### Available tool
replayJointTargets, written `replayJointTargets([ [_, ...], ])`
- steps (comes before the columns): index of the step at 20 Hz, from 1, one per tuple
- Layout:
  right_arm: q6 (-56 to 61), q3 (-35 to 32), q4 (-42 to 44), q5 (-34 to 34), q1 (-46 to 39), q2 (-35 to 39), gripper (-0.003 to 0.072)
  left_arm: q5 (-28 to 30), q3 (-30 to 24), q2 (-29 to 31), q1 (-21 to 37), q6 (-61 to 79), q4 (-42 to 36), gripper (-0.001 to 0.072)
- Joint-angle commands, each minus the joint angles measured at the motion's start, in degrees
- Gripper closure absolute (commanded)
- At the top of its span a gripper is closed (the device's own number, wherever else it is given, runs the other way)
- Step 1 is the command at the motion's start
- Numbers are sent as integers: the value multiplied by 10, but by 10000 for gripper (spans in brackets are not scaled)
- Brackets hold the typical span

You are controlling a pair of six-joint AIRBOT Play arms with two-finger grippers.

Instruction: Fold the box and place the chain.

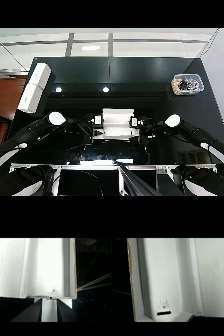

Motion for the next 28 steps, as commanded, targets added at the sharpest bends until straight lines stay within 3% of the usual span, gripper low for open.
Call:
replayJointTargets([
  [1, 0, 0, 0, 0, 0, 0, 260, -23, 1, -6, -2, -12, -47, 490],
  [6, 0, 0, 0, 0, 0, 0, 260, 20, 3, -38, -30, -10, -94, 489],
  [10, 0, 0, 0, 0, 0, 0, 260, 18, 3, -40, -29, -11, -87, 489],
  [11, 0, 0, 0, 0, 0, 0, 260, 18, 3, -40, -29, -11, -87, 473],
  [13, 0, 0, 0, 0, 0, 0, 260, 17, 3, -40, -29, -10, -85, 251],
  [16, 0, 0, 0, 0, 0, 0, 260, 16, 3, -39, -29, -9, -57, 251],
  [18, 0, 0, 0, 0, 0, 0, 260, 15, 3, -38, -29, -9, -52, 371],
  [19, 0, 0, 0, 0, 0, 0, 260, 14, 3, -38, -29, -9, -51, 348],
  [20, 0, 0, 0, 0, 0, 0, 260, 15, 3, -37, -29, -9, -51, 384],
  [22, 0, 0, 0, 0, 0, 0, 260, 17, 7, -28, -26, -13, -39, 651],
  [25, 0, 0, 0, 0, 0, 0, 259, 18, 24, 16, 6, -153, 35, 682],
  [28, 0, 0, 0, 0, 0, 0, 260, -33, 42, 82, 79, -390, 186, 682],
])
